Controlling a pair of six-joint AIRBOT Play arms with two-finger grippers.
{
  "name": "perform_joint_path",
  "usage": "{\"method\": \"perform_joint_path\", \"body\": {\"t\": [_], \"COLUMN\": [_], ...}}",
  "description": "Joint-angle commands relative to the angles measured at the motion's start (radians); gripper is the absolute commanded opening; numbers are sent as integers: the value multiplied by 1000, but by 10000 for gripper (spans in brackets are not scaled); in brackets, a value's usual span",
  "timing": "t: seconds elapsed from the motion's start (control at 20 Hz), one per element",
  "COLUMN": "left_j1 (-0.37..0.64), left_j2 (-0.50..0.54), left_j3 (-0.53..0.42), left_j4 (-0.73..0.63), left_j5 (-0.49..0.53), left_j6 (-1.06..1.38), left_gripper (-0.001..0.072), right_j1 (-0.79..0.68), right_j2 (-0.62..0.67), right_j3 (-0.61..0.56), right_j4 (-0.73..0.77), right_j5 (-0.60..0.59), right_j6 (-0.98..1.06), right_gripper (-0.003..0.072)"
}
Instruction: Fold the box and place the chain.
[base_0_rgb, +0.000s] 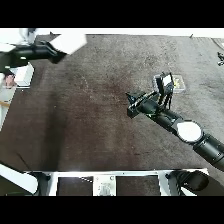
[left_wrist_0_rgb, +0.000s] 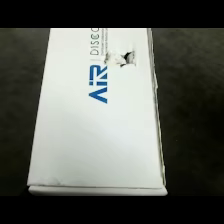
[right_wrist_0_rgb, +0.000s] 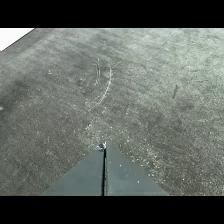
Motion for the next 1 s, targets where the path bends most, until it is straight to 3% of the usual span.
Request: {"method": "perform_joint_path", "body": {"t": [0.0,0.25,0.5,0.75,0.95], "left_j1": [127,319,511,692,713], "left_j2": [156,406,539,560,557], "left_j3": [-126,-509,-775,-844,-845], "left_j4": [119,119,121,235,401], "left_j5": [119,251,239,64,52], "left_j6": [-156,-122,-93,-91,-129], "left_gripper": [5,4,5,5,6], "right_j1": [1,1,0,0,0], "right_j2": [1,1,1,1,0], "right_j3": [0,0,0,0,-1], "right_j4": [0,-39,-89,-125,-144], "right_j5": [5,4,1,-16,-26], "right_j6": [1,1,1,0,-3], "right_gripper": [-10,-10,-10,-11,-11]}}
